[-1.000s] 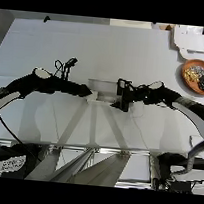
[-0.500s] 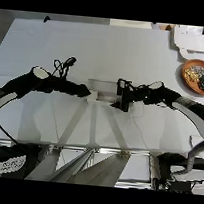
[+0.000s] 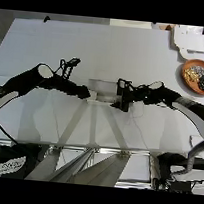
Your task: Fold the box and place the chain.
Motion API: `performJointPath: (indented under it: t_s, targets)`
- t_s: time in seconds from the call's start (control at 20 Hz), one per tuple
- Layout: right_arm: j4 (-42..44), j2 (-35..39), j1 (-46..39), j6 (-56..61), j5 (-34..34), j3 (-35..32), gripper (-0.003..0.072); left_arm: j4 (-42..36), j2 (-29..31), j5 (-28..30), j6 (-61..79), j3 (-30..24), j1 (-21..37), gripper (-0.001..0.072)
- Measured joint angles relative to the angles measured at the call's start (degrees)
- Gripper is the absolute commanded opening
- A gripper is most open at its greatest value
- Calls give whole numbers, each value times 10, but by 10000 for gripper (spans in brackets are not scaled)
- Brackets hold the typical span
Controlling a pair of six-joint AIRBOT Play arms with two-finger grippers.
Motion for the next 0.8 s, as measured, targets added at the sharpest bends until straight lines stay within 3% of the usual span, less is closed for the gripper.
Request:
performJointPath:
  t_s: [0.3,0.8]
  targets:
    - [1,0,0,0,0,0,517,130,-3,-10,-153,36,-36,566]
    - [-1,0,0,0,0,0,517,196,-31,-19,-276,74,-78,565]
